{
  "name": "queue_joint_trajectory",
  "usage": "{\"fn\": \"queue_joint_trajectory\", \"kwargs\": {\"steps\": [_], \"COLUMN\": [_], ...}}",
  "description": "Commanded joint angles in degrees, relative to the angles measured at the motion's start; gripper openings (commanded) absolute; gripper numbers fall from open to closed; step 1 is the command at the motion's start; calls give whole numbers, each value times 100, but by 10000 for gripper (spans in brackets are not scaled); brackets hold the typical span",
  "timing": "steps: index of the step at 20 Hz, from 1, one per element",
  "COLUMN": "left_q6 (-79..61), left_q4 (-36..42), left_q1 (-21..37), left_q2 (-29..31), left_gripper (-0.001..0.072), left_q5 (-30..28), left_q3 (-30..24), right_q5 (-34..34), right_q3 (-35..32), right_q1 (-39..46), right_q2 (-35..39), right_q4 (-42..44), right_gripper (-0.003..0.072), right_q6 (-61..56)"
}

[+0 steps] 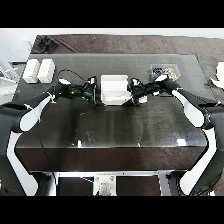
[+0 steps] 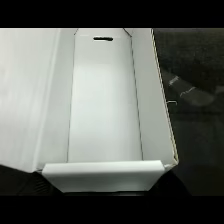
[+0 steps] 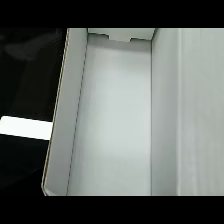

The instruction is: Fold the box and place the chain.

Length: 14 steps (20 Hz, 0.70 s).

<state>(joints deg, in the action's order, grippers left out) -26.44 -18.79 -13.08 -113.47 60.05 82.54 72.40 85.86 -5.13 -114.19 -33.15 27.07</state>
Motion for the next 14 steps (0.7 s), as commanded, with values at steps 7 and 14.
{"fn": "queue_joint_trajectory", "kwargs": {"steps": [7, 14], "left_q6": [133, 258], "left_q4": [-173, -179], "left_q1": [-74, -85], "left_q2": [-120, -122], "left_gripper": [714, 711], "left_q5": [-81, -103], "left_q3": [205, 210], "right_q5": [11, 11], "right_q3": [0, 0], "right_q1": [-7, -7], "right_q2": [4, 4], "right_q4": [4, 7], "right_gripper": [564, 564], "right_q6": [-4, -4]}}
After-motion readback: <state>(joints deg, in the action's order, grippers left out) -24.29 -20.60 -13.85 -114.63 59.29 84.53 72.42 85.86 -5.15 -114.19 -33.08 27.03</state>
